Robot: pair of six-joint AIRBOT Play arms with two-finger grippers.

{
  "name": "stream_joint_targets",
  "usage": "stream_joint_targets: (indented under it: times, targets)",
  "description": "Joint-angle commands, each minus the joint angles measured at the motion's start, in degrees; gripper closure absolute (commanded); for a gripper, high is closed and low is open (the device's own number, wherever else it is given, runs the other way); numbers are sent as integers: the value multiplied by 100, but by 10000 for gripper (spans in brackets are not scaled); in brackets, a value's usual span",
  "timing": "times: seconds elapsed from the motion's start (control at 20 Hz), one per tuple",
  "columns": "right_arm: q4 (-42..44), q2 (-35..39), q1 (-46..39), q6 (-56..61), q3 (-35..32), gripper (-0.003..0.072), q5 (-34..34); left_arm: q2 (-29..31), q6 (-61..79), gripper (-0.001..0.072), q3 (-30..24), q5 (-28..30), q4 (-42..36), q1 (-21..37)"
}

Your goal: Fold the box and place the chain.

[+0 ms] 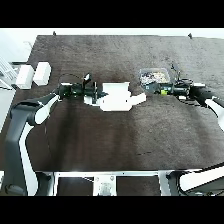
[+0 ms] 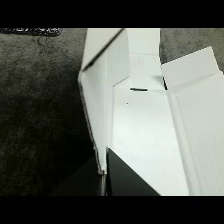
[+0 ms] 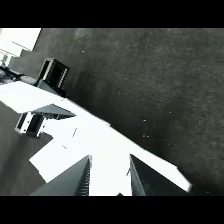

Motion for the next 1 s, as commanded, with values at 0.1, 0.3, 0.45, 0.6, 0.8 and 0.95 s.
stream_joint_targets:
  times: [0.1,0.3,0.45,0.6,0.8,0.95]
  targets:
    - [24,2,87,-310,-98,393,175,-4,26,687,-2,-369,227,9]
    - [24,2,87,-599,-227,393,433,-4,24,686,-2,-330,227,9]
    - [114,79,118,-949,-260,394,750,-4,24,686,-2,-251,223,9]
    - [142,149,94,-1506,-247,406,748,0,20,686,-2,-256,221,9]
    - [402,144,98,-1506,-247,414,750,2,22,686,0,-256,219,9]
    - [348,160,79,-1934,-258,609,1088,0,22,686,0,-254,216,9]
